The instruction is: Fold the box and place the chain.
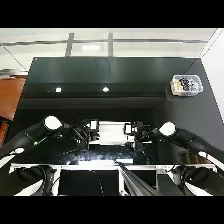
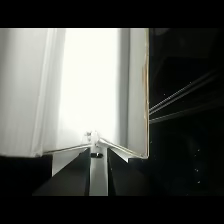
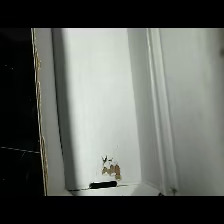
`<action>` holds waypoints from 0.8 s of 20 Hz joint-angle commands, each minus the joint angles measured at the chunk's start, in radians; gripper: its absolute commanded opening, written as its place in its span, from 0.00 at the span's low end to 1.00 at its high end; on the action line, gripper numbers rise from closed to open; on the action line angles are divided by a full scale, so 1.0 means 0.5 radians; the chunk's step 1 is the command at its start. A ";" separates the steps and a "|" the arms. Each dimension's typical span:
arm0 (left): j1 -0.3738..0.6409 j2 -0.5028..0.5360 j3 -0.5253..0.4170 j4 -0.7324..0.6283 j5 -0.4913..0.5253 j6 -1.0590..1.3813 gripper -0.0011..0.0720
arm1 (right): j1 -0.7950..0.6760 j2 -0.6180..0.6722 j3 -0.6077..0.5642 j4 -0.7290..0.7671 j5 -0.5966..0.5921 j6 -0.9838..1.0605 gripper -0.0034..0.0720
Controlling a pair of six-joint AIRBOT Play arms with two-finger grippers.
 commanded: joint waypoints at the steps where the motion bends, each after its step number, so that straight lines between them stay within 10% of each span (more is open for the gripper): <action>1: -0.087 -0.002 0.002 -0.025 0.077 0.011 0.16 | 0.002 -0.002 -0.001 0.001 0.000 0.002 0.49; 7: -0.140 -0.034 0.001 -0.043 0.160 0.011 0.15 | 0.002 -0.002 -0.001 0.001 0.000 0.002 0.49; 16: -0.140 -0.034 0.001 -0.044 0.143 0.010 0.46 | 0.002 -0.002 -0.001 0.000 0.000 0.002 0.49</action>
